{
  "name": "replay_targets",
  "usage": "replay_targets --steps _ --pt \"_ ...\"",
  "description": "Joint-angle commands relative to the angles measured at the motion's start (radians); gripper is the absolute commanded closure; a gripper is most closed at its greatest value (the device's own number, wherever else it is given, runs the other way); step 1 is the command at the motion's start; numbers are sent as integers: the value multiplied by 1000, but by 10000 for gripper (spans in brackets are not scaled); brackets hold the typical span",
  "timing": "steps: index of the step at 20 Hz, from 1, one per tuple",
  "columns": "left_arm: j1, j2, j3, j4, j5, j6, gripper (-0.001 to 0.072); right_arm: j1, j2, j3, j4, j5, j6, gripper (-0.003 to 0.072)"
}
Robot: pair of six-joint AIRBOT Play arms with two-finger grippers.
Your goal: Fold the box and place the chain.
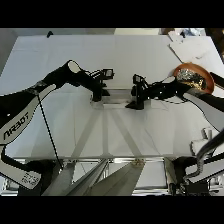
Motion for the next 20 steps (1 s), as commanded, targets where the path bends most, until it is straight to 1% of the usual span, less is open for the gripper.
replay_targets --steps 1,9,20 --pt "0 -1 0 0 0 0 695 17 -2 2 -8 -16 -3 -2" --pt "-1 -1 0 0 0 0 695 17 -1 2 -71 13 0 -2" --pt "0 -1 0 0 0 0 695 17 0 2 -69 14 1 -2"
